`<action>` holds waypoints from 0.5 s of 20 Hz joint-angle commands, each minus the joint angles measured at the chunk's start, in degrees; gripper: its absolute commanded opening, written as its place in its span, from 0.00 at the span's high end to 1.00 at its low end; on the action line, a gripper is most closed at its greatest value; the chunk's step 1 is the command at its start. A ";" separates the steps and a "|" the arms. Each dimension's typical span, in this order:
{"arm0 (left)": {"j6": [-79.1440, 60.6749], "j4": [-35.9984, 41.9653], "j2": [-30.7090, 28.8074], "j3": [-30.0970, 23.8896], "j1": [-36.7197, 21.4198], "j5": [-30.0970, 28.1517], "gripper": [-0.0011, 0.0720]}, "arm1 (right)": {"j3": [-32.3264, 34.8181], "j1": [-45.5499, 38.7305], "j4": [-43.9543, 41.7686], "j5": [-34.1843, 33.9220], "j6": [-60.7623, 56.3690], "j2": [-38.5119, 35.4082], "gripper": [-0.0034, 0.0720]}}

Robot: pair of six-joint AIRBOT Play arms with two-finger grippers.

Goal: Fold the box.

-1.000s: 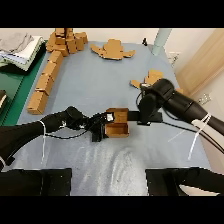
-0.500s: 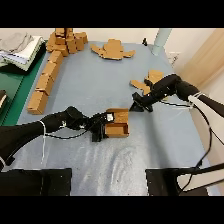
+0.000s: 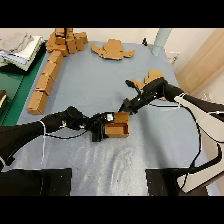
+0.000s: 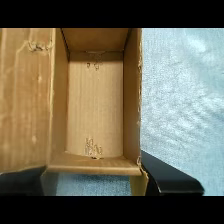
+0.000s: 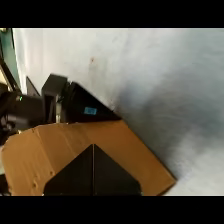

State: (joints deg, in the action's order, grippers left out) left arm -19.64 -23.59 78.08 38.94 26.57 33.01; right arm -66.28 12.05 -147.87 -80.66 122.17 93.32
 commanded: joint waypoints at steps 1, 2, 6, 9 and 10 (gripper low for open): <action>-0.02 -0.02 0.04 0.04 0.02 0.00 0.42 | 4.70 3.26 0.24 2.82 7.98 -3.56 0.95; -0.02 0.00 0.04 0.04 0.00 0.00 0.42 | 6.97 3.56 0.15 4.68 9.73 -5.49 0.95; 0.00 -0.02 0.04 0.04 0.02 0.04 0.42 | 14.67 4.85 0.31 11.58 16.70 -14.16 0.95; -0.02 -0.02 0.04 0.04 0.00 0.02 0.42 | 20.37 7.48 2.05 17.94 21.00 -22.03 0.95; -0.02 0.00 0.04 0.04 0.00 0.00 0.42 | 22.25 8.90 3.65 21.11 21.68 -24.55 0.95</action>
